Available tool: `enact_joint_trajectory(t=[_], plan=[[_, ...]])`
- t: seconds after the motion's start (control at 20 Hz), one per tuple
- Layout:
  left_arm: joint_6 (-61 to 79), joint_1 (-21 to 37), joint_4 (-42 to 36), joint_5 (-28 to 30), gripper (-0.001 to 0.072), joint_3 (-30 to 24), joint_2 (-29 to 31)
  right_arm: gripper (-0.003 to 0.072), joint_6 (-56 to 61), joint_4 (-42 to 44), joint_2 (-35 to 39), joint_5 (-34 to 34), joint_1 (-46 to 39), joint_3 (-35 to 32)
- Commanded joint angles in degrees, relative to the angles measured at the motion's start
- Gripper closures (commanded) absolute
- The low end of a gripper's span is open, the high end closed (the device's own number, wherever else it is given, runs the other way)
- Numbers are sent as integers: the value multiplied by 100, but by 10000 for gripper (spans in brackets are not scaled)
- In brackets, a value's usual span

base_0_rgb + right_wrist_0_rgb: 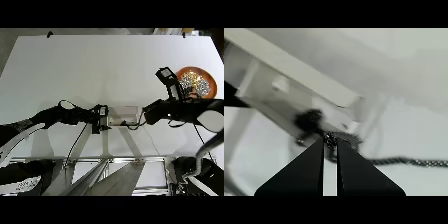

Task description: Fold the box and place the chain.

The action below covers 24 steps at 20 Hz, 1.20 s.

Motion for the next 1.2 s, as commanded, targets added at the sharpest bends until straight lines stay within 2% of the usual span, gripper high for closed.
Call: enact_joint_trajectory(t=[0.0, 0.25, 0.45, 0.85, 1.15], plan=[[2, 2, 0, 2, 459, 4, 4, 670, -13, 595, 275, -726, 540, 4], [2, 2, 0, 0, 459, 4, 4, 670, -162, 1082, 273, -1714, 925, 4], [2, 2, 0, 0, 459, 4, 4, 670, -990, 1871, 273, -2299, 986, 4], [2, 2, 0, 0, 459, 4, 4, 671, -1652, 2393, 280, -3086, 986, 17], [2, 2, 0, 0, 459, 4, 4, 671, -2013, 2465, 160, -3064, 986, 17]])
